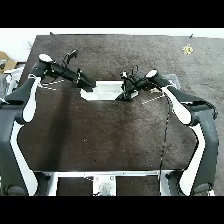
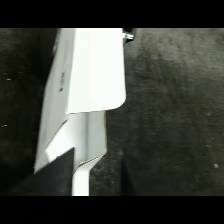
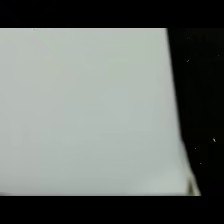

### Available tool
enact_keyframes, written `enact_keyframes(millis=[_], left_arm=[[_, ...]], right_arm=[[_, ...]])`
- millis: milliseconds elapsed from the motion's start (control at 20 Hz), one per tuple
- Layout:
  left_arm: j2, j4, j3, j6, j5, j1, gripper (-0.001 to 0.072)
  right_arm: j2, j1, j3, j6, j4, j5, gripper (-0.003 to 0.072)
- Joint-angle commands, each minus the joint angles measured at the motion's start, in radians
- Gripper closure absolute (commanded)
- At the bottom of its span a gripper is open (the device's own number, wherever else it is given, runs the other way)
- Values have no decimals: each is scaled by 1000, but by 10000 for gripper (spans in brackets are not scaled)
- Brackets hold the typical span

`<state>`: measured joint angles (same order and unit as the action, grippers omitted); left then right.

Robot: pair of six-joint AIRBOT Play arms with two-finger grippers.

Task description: Fold the box and place the chain.

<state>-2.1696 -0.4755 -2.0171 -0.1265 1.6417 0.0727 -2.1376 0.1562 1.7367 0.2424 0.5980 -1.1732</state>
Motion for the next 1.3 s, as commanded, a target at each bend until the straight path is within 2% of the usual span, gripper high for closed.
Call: enact_keyframes(millis=[0, 250, 900, 1100, 1250], left_arm=[[3, 9, -1, -23, 35, 42, 699], [3, 10, -1, -24, -37, 93, 699], [3, 3, -1, -31, -373, 95, 699], [1, -4, 9, -32, -433, 95, 699], [0, -42, 51, -37, -466, 95, 699]], right_arm=[[-1, 0, 0, 0, 0, -1, 260], [-1, 0, 0, 0, 0, -1, 260], [-1, 0, 0, 0, 0, -1, 261], [-1, 0, 0, 0, 0, -1, 260], [-1, 0, 0, 0, 0, -1, 260]])
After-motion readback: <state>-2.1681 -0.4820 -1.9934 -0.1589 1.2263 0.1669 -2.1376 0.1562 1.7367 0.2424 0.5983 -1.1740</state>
